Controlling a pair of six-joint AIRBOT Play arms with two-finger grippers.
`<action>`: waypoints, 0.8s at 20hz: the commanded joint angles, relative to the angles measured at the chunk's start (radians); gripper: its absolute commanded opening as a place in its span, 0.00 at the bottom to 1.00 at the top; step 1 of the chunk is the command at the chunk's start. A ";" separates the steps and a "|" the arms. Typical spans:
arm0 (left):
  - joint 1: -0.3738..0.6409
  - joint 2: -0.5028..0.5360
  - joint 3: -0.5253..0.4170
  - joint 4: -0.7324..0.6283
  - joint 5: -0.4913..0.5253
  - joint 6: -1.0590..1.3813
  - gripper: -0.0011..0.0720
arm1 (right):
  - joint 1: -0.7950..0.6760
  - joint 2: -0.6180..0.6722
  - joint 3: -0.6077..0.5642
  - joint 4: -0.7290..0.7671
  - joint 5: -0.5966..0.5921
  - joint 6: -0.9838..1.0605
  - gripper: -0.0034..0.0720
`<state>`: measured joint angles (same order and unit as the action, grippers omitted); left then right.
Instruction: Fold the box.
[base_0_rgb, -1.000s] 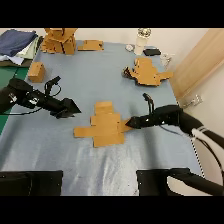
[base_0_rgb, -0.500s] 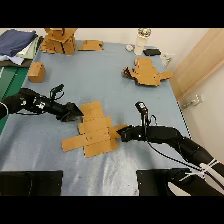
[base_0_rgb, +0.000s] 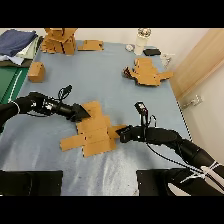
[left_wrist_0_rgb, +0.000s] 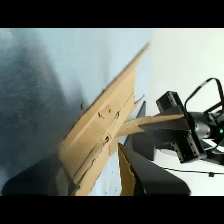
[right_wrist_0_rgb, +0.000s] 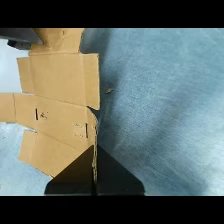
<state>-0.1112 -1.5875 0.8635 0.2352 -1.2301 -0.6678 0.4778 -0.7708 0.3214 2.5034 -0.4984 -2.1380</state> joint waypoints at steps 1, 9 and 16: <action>-0.005 -0.016 0.003 -0.028 -0.056 0.067 0.40 | 0.002 0.001 0.000 -0.009 0.004 0.003 0.04; -0.006 -0.017 0.003 -0.035 -0.072 0.172 0.03 | 0.002 0.001 0.000 -0.012 0.005 0.002 0.05; -0.040 -0.001 0.042 -0.002 -0.039 0.395 0.03 | -0.093 -0.003 0.076 -0.045 0.105 0.018 0.61</action>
<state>-0.1307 -1.5993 0.8837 0.2070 -1.2987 -0.3763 0.4389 -0.7708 0.3550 2.4790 -0.4362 -2.1342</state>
